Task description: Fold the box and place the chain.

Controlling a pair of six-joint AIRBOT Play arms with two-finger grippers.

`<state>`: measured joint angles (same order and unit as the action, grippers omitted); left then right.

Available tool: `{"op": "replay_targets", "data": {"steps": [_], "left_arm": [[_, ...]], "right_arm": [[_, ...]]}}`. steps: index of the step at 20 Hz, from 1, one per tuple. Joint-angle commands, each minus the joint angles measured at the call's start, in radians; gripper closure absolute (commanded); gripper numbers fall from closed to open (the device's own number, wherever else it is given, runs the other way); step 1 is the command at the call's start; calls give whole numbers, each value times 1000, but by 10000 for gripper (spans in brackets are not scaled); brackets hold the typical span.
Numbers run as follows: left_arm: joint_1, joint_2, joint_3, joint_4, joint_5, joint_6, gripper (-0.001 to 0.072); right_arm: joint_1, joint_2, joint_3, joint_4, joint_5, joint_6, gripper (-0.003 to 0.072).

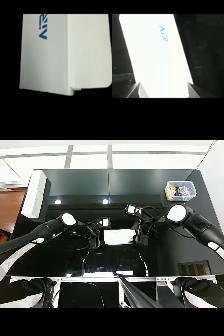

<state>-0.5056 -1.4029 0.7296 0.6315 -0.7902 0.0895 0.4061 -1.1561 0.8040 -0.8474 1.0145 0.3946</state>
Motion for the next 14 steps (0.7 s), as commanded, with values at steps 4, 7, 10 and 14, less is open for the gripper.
{"op": "replay_targets", "data": {"steps": [4, 7, 10, 14], "left_arm": [[-1, 0, 0, 0, -4, 0, 309], [-1, 0, 0, 0, -4, 0, 310], [-1, 0, 0, 0, -4, 0, 309], [-1, 0, 0, 0, -4, 0, 309]], "right_arm": [[8, 0, 4, -2, -31, -64, -28], [8, 0, 4, 1, -31, -64, -27], [8, 0, 4, -7, -32, -61, -26], [8, 0, 4, -7, -31, -35, 214]]}}
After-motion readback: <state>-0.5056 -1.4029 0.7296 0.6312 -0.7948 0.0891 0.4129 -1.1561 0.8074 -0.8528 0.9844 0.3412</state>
